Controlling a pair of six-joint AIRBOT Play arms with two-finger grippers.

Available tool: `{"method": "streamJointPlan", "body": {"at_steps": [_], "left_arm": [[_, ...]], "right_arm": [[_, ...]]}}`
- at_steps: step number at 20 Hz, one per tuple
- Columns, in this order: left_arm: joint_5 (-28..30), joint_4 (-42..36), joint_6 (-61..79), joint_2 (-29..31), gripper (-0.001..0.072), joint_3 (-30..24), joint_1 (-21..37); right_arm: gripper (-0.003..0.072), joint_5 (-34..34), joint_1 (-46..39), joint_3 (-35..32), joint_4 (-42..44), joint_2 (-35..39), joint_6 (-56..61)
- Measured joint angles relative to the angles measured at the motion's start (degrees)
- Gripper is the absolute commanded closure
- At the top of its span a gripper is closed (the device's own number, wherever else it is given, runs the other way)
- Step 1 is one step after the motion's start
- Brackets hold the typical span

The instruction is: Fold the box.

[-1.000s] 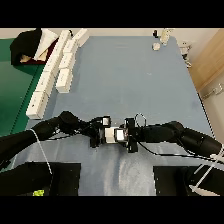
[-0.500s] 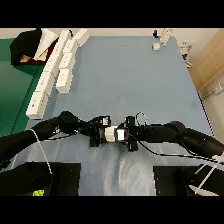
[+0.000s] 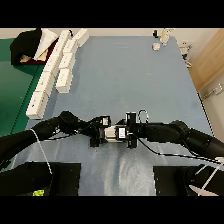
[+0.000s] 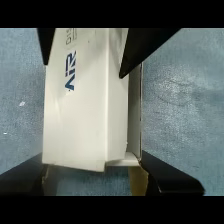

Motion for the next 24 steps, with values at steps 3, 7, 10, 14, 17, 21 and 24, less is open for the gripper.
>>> {"method": "streamJointPlan", "body": {"at_steps": [3, 7, 10, 14, 17, 21, 24], "left_arm": [[0.1, 0.0, 0.0, 0.0, 0.0238, 0.0, 0.0], [0.2, 0.0, 0.0, 0.0, 0.0238, 0.0, 0.0], [0.2, 0.0, 0.0, 0.0, 0.0238, 0.0, 0.0], [-0.2, 0.0, 0.1, 0.0, 0.0238, 0.0, 0.0], [-0.3, 0.2, 0.2, 0.0, 0.0238, 0.0, 0.0], [-0.3, 0.1, 0.2, 0.0, 0.0238, 0.0, 0.0], [-0.2, 0.1, 0.2, 0.0, 0.0238, 0.0, 0.0]], "right_arm": [[0.0316, 0.6, 0.0, 0.0, -0.3, -0.9, 0.0], [0.0341, 0.9, 0.0, 0.0, -0.5, -2.1, 0.0], [0.0341, 0.8, 0.0, 0.0, -0.6, -2.5, 0.0], [0.0341, -1.2, 0.0, 0.0, 0.0, -2.6, 0.0], [0.0341, -3.0, 0.0, 0.0, 0.9, -2.6, 0.0], [0.0469, -4.3, 0.0, 0.0, 1.7, -2.6, 0.0], [0.0529, -4.5, 0.0, 0.0, 1.9, -2.6, 0.0]]}}
